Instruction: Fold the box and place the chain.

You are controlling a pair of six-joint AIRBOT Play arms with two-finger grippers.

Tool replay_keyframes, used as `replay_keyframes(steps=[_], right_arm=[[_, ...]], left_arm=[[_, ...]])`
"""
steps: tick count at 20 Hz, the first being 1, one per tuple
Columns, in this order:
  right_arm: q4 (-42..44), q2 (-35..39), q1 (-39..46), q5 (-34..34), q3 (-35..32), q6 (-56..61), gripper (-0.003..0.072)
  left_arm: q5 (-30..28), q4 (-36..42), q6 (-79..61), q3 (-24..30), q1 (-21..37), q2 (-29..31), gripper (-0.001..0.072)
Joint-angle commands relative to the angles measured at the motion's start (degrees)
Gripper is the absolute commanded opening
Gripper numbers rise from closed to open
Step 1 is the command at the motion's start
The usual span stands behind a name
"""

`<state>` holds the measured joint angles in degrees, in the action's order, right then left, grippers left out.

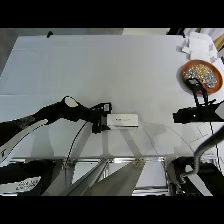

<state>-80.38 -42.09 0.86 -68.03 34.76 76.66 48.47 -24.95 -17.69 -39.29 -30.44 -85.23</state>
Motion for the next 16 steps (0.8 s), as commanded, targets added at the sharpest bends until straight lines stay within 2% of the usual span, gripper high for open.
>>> replay_keyframes(steps=[1,2,4,9,11,13,16], right_arm=[[0.0,-0.04,0.04,-0.02,-0.02,0.02,0.0017],[0.0,-0.04,0.04,-0.02,-0.02,0.02,0.0017],[0.0,-0.04,0.04,0.0,-0.02,0.02,0.0017],[0.0,-0.04,0.04,0.0,-0.02,0.02,0.0017],[0.0,-0.04,0.04,0.0,-0.02,0.02,0.0017],[0.0,-0.04,0.04,0.0,-0.02,0.02,0.0017],[0.0,-0.04,0.04,0.0,-0.02,0.02,0.0017]], left_arm=[[1.84,0.09,-0.09,0.0,0.46,0.02,0.015],[1.38,0.09,-0.07,0.0,0.46,0.02,0.0128],[1.31,0.07,-0.07,0.0,0.57,0.2,0.0008],[0.92,0.02,0.68,0.0,2.84,4.98,0.0006],[-0.9,-0.87,7.69,0.0,5.38,8.74,0.0006],[-5.4,-6.25,18.69,0.0,8.24,13.42,0.0006],[-9.25,-19.78,30.73,0.0,13.46,20.9,0.0007]])
